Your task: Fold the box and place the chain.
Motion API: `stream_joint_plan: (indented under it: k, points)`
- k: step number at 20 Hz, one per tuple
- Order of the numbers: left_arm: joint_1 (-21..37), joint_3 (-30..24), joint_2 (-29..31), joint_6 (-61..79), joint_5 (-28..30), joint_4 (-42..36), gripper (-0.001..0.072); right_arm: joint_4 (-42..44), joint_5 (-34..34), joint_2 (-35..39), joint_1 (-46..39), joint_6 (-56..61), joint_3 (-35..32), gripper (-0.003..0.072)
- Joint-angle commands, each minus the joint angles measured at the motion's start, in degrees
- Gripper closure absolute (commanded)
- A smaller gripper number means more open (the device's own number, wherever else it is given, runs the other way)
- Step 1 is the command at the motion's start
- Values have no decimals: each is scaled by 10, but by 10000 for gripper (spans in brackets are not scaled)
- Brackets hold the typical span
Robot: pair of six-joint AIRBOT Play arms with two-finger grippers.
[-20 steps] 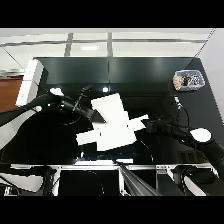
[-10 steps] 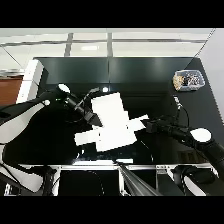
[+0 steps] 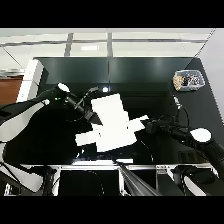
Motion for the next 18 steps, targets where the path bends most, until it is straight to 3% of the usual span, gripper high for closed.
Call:
stream_joint_plan:
  k: [1,3,5,7,12,14,17,18]
  points:
    - [-2,1,0,5,8,-2,654,0,1,0,0,0,0,673]
    - [-1,1,0,12,8,-2,684,0,1,0,0,0,0,627]
    - [1,1,0,12,8,-2,684,0,-8,1,-1,0,0,-7]
    - [1,1,6,12,8,-2,687,-43,-3,1,-17,-1,16,-32]
    - [-12,-9,95,13,47,16,690,-373,132,1,-47,-2,166,-31]
    - [-40,-49,166,70,124,11,690,-434,152,1,-47,-2,200,-31]
    - [-94,-138,256,209,321,10,685,-418,160,0,-40,-3,203,-31]
    - [-107,-150,263,279,333,14,686,-417,166,0,-29,-13,201,-31]
